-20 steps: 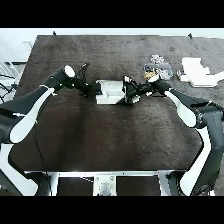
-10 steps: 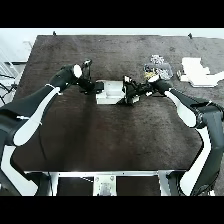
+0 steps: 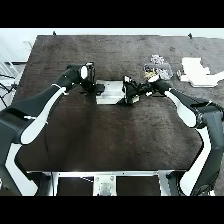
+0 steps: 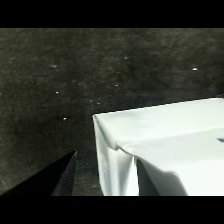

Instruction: Fold the box and place the chain.

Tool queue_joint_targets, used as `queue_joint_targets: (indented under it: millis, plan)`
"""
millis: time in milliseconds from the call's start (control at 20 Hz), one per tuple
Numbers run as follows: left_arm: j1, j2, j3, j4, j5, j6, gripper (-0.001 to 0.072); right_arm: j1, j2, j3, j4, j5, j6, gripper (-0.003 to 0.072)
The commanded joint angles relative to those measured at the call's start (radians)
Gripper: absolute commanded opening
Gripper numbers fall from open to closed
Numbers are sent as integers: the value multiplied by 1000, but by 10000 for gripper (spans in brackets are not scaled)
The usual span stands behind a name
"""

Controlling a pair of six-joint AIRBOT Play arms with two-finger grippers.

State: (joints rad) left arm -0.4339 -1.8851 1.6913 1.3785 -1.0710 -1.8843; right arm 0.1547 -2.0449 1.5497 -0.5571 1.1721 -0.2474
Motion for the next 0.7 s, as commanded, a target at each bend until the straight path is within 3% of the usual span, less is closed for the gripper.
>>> queue_joint_targets:
  millis: [0, 350, 500, 650]
  plan:
    - [-16, -48, 71, 33, -74, -27, 426, 1, 0, 0, 0, 0, 0, 522]
    - [-45, -161, 257, 132, -249, -75, 425, 1, 0, 0, 0, 0, 0, 523]
    - [-47, -173, 279, 146, -258, -81, 413, 1, 0, 0, 0, 0, 0, 522]
    - [-47, -179, 279, 149, -268, -82, 349, 1, 0, 0, 0, 0, 0, 523]
